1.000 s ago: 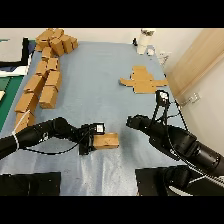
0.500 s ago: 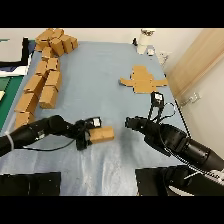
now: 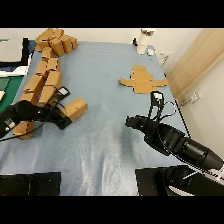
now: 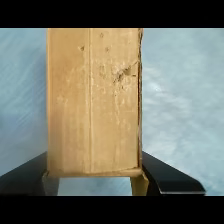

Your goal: Fold the box.

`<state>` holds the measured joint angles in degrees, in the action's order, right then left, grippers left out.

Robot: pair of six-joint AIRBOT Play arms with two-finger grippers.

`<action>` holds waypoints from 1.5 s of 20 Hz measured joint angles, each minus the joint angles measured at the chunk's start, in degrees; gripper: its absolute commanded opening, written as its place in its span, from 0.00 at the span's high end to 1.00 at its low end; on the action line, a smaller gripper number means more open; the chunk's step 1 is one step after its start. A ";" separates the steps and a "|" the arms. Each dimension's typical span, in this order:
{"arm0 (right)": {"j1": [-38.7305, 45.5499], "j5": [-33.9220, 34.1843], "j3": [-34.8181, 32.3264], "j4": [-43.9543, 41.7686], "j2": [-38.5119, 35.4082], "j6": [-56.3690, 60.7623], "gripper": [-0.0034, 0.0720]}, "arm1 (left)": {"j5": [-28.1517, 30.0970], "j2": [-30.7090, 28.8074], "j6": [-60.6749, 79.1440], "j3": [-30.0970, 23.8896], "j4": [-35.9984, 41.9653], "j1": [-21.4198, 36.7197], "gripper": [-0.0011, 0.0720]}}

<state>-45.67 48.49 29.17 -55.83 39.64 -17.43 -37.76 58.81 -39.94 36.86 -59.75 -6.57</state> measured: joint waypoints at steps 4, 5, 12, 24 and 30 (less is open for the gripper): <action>0.00 0.04 0.00 0.81 0.00 0.02 0.95 | -7.32 -0.74 -10.25 0.04 -6.91 10.75 0.34; 0.00 0.04 0.00 1.05 0.00 0.02 0.95 | -8.87 -0.85 -12.74 0.04 -8.41 12.87 0.34; 0.00 0.07 0.00 2.62 0.02 -0.11 0.95 | -15.82 -1.03 -23.43 0.04 -12.37 19.98 0.34; 0.00 0.02 0.00 3.63 0.00 -0.20 0.95 | -7.74 -0.96 -27.45 0.04 -10.38 20.76 0.34; 0.00 0.04 0.00 3.21 0.02 -0.20 0.95 | -6.43 -0.94 -27.58 0.04 -9.81 20.76 0.15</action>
<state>-45.67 48.53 29.17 -52.62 39.66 -17.63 -44.18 57.87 -67.53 36.91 -69.56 14.20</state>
